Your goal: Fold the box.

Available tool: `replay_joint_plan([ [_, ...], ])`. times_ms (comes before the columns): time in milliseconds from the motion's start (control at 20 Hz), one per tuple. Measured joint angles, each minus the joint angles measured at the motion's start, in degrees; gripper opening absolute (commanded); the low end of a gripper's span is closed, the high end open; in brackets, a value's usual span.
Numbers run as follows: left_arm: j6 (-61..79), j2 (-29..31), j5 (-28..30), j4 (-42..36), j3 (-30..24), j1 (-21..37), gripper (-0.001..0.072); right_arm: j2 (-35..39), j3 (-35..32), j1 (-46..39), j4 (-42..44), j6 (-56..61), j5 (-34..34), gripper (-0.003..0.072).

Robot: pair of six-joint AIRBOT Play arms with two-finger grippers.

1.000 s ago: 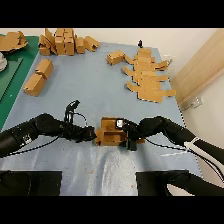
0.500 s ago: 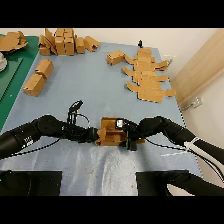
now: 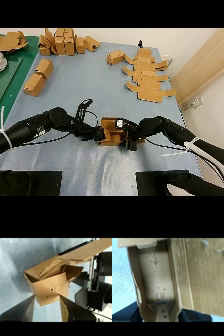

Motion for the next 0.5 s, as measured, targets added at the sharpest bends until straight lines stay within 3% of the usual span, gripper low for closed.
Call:
replay_joint_plan([
  [500, -2.8, -2.3, -0.9, 4.8, 2.9, -1.4, 0.0479, 0.0, 0.0, 0.0, 0.0, 0.0, 0.0, 0.0522],
])
